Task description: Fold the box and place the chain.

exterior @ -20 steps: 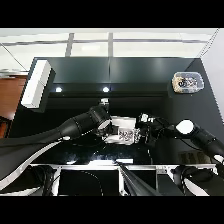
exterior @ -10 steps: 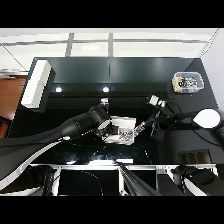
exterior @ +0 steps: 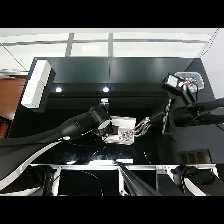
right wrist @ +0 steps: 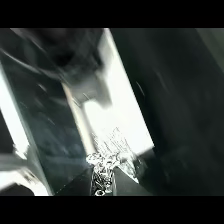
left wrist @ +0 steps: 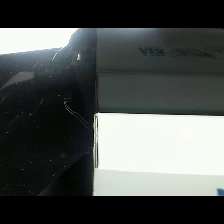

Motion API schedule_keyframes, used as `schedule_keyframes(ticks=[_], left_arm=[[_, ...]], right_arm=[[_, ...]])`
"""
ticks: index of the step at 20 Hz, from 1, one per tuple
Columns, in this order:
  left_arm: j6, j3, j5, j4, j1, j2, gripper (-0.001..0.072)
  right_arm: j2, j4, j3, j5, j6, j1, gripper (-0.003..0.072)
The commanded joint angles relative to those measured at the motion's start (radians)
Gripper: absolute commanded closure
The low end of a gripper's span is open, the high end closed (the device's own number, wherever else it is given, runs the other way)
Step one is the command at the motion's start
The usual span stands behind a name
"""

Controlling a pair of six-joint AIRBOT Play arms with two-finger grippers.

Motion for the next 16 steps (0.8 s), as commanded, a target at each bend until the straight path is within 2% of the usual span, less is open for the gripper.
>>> schedule_keyframes(ticks=[1,6,8,10,13,16], left_arm=[[0.0,0.0,0.0,0.0,0.001,0.0,0.0678],[0.0,0.0,0.0,0.0,0.001,0.0,0.0678],[0.0,0.0,0.0,0.0,0.001,0.0,0.0678],[0.0,0.0,0.0,0.0,0.001,0.0,0.0679],[0.0,0.0,0.0,0.0,0.001,0.0,0.0678],[0.0,0.0,0.0,0.0,0.001,0.0,0.0678]], right_arm=[[0.002,0.173,0.073,0.026,0.014,-0.002,0.0673],[0.0,0.328,0.084,-0.039,0.017,-0.001,0.0673],[-0.015,0.295,0.06,-0.036,0.064,-0.001,0.0672],[-0.036,0.29,-0.021,-0.049,0.092,0.003,0.0672],[-0.055,0.294,-0.163,-0.134,0.096,0.029,0.0672],[-0.068,0.292,-0.249,-0.209,0.096,0.041,0.0672]])
